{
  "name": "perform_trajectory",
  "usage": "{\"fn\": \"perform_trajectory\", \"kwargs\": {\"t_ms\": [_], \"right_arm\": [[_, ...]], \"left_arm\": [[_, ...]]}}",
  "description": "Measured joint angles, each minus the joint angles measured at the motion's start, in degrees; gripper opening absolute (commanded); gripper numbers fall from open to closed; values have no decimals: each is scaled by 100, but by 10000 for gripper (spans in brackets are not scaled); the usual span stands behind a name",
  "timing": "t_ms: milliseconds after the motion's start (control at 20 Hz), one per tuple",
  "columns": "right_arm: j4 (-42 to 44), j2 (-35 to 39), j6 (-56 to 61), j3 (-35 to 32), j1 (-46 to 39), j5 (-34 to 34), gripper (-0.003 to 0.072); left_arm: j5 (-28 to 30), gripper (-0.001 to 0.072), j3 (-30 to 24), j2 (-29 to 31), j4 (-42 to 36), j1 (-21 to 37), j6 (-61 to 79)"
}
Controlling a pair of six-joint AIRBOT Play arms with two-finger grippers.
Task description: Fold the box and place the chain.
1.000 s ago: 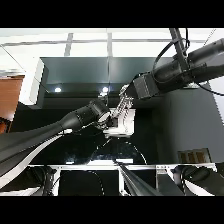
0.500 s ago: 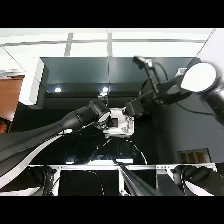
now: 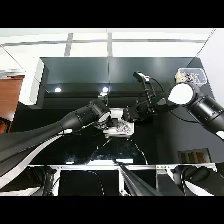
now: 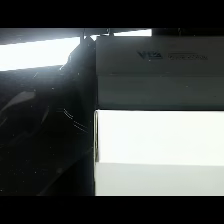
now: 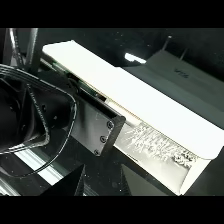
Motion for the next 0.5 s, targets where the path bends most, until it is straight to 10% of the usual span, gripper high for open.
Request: {"fn": "perform_trajectory", "kwargs": {"t_ms": [450, 500], "right_arm": [[-968, 7, -11, -44, -444, 492, 266], [-1139, 7, -17, -44, -468, 501, 266]], "left_arm": [[-26, 44, 0, 0, -4, 0, 4], [-28, 227, 0, 0, -22, 2, 4]]}}
